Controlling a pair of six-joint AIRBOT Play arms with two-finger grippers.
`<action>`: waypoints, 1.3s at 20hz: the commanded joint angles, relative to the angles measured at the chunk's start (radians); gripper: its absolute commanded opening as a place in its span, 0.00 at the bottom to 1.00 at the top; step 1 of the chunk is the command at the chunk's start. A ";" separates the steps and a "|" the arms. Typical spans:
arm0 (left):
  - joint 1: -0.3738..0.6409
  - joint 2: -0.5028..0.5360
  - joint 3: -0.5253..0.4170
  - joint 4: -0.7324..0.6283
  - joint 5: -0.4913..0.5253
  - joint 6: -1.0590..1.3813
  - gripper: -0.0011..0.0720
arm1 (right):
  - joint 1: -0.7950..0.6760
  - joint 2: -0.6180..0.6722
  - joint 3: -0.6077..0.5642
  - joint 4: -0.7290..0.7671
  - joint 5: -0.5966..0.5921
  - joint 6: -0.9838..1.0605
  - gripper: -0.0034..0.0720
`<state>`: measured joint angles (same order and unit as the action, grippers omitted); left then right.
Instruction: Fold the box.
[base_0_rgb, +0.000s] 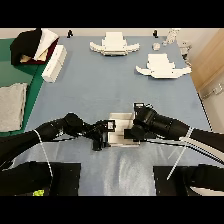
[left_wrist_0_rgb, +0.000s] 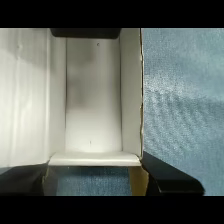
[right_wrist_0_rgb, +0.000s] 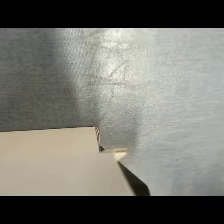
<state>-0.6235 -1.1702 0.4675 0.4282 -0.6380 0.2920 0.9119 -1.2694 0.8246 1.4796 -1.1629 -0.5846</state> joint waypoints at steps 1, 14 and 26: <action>0.000 0.000 0.001 -0.002 0.000 -0.001 0.66 | 0.003 -0.002 0.001 -0.007 -0.039 0.009 0.04; 0.000 0.000 0.001 -0.002 0.000 -0.001 0.66 | -0.003 0.152 0.083 -0.007 -0.123 -0.011 0.54; 0.000 0.000 0.001 -0.002 0.000 -0.001 0.66 | -0.540 0.080 0.086 0.323 -0.070 -0.608 0.04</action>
<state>-0.6235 -1.1706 0.4675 0.4263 -0.6380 0.2909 0.5236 -1.1427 0.9192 1.6386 -1.3052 -0.9802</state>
